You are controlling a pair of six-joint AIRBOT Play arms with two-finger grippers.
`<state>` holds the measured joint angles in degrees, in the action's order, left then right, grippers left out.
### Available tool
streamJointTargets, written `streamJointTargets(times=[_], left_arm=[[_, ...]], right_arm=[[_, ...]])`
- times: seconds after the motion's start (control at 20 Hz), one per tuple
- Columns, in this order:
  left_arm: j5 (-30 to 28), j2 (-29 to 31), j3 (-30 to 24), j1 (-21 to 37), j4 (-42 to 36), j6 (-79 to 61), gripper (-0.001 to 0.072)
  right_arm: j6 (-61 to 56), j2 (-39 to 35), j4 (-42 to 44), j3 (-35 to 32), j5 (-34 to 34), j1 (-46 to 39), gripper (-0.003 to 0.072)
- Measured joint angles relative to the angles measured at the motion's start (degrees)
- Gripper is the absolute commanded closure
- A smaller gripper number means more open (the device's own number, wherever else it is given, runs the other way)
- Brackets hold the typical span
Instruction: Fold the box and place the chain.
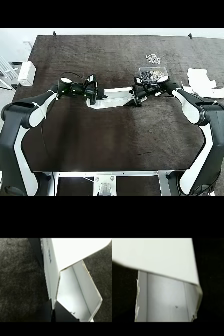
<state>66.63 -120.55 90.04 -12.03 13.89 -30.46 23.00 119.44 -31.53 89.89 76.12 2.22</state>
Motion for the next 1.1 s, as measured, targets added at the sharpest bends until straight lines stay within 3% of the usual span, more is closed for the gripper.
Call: streamJointTargets(times=[0.45, 0.55, 0.9, 1.1], left_arm=[[0.6, -0.1, 0.0, 0.0, -1.0, 0.2, 0.0685], [1.7, 0.0, 0.1, 0.0, -1.3, 0.3, 0.0359], [1.8, 0.1, 0.1, 0.0, -1.5, 0.4, 0.036], [7.4, 0.1, 1.1, 2.2, -1.7, 0.6, 0.0361]], right_arm=[[0.0, 0.0, 0.0, 0.0, 0.0, 0.0, 0.0114], [0.0, 0.0, 0.1, 0.0, -0.2, 0.0, 0.0114], [0.0, 0.0, 0.1, 0.0, -0.3, 0.0, 0.0114], [0.0, 0.0, 0.1, 0.0, -0.2, 0.0, 0.0114]])
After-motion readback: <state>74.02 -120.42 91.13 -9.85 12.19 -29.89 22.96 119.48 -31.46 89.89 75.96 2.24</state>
